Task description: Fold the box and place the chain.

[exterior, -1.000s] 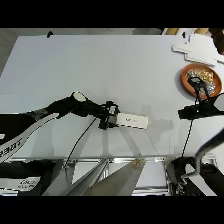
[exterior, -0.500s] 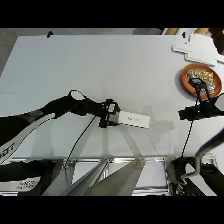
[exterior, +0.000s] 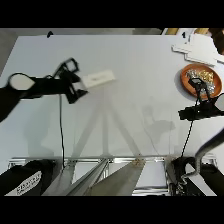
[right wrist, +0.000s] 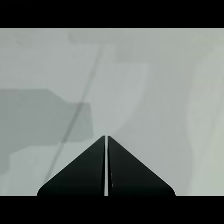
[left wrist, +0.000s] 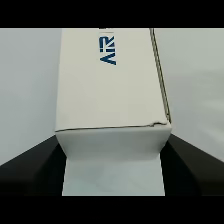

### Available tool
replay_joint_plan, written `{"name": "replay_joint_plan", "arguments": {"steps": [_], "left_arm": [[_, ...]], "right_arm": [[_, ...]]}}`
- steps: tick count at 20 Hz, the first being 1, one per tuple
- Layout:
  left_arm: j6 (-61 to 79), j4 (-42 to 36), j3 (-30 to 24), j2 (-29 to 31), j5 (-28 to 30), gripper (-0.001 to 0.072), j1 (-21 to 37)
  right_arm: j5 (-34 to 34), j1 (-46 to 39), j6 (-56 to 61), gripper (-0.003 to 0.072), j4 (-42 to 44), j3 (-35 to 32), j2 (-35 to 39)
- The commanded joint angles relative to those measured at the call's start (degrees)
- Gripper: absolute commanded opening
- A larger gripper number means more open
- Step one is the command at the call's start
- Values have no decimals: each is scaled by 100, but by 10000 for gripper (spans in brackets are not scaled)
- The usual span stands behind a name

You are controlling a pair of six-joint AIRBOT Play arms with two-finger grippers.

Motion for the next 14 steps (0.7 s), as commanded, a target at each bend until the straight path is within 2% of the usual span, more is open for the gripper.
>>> {"name": "replay_joint_plan", "arguments": {"steps": [1,4,7,9,13,14], "left_arm": [[-3036,1908,4,564,24,291,1471],[-4439,2610,2,407,-295,291,2636],[-4540,2669,0,63,-667,291,3412],[-4557,2682,0,-181,-748,292,3620],[-4688,3036,0,-490,-898,299,3624],[-4686,3060,0,-529,-1014,405,3624]], "right_arm": [[2,-4,-2,16,0,2,-4],[0,-4,0,16,0,2,-4],[0,-4,-2,16,0,2,-4],[0,-4,-2,16,0,2,-4],[0,-4,-2,16,0,2,-4],[0,-4,0,16,0,4,-4]]}}
